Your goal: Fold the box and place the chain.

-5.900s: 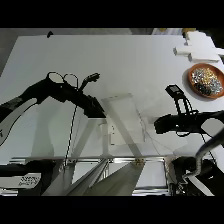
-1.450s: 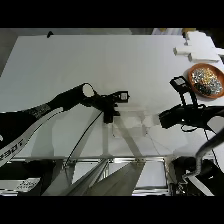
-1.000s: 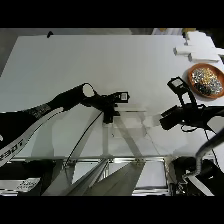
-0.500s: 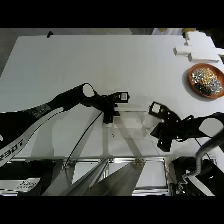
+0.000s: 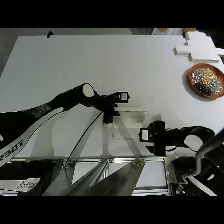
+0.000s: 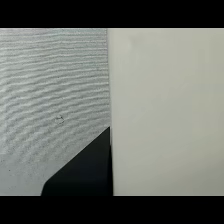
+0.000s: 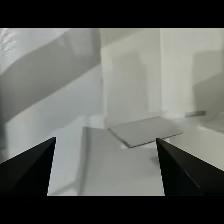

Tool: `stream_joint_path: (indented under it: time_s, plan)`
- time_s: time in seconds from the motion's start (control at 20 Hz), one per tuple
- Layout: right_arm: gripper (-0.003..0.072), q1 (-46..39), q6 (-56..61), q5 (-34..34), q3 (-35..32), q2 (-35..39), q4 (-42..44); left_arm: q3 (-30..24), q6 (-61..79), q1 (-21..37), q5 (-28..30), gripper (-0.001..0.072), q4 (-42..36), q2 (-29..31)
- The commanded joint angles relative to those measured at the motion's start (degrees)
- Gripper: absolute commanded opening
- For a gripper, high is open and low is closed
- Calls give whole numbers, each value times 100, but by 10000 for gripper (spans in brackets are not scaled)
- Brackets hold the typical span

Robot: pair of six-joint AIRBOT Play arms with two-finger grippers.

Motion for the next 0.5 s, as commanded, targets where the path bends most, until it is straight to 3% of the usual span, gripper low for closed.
stream_joint_path:
  time_s: [0.0, 0.3, 0.45]
  plan:
    - [694, 369, 22, -1552, -398, 24, -413, -2, -2, -2, 2, 11, 0, -2]
    - [691, 363, 17, -2002, -509, 22, -507, -2, 0, -2, 2, 11, 0, -2]
    - [691, 131, 17, -1779, -291, 22, -498, -2, -2, -2, 2, 11, 0, -2]
